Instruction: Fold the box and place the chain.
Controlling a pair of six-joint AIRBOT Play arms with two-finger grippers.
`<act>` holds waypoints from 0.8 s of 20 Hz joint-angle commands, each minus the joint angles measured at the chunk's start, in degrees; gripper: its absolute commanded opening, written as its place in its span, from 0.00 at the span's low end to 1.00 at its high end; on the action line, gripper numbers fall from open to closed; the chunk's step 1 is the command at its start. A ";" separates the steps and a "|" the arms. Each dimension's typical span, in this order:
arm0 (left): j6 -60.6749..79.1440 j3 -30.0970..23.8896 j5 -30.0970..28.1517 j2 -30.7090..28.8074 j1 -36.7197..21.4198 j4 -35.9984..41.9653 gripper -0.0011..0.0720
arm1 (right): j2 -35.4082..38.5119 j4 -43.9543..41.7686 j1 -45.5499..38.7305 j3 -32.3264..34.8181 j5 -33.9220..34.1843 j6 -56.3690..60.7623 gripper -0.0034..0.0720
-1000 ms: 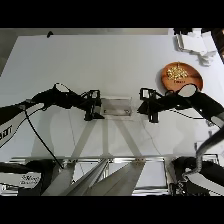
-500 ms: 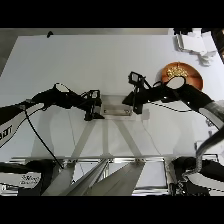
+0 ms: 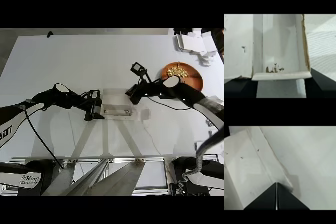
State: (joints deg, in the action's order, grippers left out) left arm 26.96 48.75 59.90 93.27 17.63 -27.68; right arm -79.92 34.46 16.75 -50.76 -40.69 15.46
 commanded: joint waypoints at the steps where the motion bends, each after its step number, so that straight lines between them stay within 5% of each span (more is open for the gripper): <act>1: -0.02 0.02 -0.02 -0.02 -0.02 0.00 0.49 | 8.09 9.62 -2.93 0.44 -7.45 0.85 0.06; 3: -0.02 0.02 0.00 -0.02 -0.02 -0.02 0.49 | 11.72 11.50 -5.81 2.67 -9.44 0.83 0.07; 5: 0.00 0.02 0.00 -0.04 -0.02 -0.02 0.49 | 12.94 16.48 -7.13 4.83 -9.51 0.85 0.20; 10: 0.00 0.02 0.02 -0.02 -0.02 -0.04 0.49 | 9.92 28.55 -1.29 5.62 -9.11 0.44 0.20; 14: -0.02 0.02 0.04 -0.02 -0.02 -0.02 0.49 | 5.77 28.41 4.37 5.60 -7.37 -0.94 0.22; 16: -0.02 0.02 0.04 -0.02 -0.02 -0.02 0.49 | 4.61 28.28 6.58 5.60 -6.27 -0.94 0.31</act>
